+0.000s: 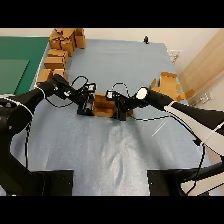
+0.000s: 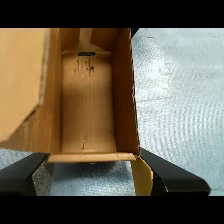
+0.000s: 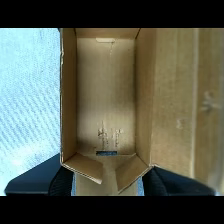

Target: Fold the box.

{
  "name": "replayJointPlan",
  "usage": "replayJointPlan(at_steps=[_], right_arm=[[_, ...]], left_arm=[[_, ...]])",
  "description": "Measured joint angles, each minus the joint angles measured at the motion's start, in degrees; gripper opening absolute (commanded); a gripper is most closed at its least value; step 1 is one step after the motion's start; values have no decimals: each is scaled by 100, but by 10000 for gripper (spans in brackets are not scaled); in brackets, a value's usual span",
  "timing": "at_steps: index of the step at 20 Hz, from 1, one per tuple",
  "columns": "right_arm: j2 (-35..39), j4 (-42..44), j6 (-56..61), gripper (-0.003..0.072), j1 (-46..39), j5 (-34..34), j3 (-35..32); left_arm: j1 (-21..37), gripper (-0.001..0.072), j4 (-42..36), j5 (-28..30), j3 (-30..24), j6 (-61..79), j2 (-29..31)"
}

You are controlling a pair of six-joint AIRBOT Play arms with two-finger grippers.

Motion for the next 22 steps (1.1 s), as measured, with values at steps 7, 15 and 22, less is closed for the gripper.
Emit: replayJointPlan(at_steps=[7,15,22], right_arm=[[-2,2,0,510,0,0,0],[74,-22,192,675,-4,-26,-2],[339,-190,833,717,-157,476,4]], left_arm=[[-35,296,9,59,0,-7,-13],[-35,296,24,-61,0,-20,-9],[-39,296,0,-267,0,-4,-9]])
